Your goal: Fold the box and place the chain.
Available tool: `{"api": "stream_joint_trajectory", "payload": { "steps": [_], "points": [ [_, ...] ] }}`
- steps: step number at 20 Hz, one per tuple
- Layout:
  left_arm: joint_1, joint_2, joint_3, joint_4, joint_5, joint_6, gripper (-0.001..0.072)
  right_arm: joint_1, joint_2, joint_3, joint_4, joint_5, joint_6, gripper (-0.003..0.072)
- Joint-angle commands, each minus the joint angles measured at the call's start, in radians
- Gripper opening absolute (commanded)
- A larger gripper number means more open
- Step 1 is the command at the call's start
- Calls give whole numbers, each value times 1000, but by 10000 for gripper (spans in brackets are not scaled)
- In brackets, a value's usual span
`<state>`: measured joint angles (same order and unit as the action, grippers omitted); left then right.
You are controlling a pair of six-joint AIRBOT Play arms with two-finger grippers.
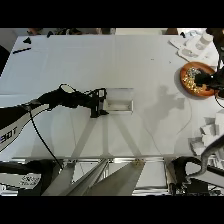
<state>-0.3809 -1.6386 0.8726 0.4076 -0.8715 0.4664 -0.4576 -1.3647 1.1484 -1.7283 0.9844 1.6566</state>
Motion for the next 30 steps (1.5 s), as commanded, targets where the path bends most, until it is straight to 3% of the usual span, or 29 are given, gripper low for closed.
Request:
{"api": "stream_joint_trajectory", "payload": {
  "steps": [1,5,10,14,15,16,21,30],
  "points": [
    [0,1,0,0,0,0,318,-60,-199,148,4,-9,-18,550],
    [0,1,0,0,0,0,318,-59,-353,271,1,-20,-16,553],
    [0,1,0,0,0,0,318,-59,-429,275,8,-31,-4,519],
    [0,1,0,0,0,0,318,-59,-434,275,38,-4,-5,258],
    [0,1,0,0,0,0,318,-59,-434,275,39,5,-5,113],
    [0,1,0,0,0,0,318,-59,-432,275,39,15,-6,19],
    [0,1,0,0,0,0,318,-59,-389,276,34,63,-20,19],
    [0,2,0,0,0,0,318,-59,-157,276,39,71,-140,17]
  ]
}}
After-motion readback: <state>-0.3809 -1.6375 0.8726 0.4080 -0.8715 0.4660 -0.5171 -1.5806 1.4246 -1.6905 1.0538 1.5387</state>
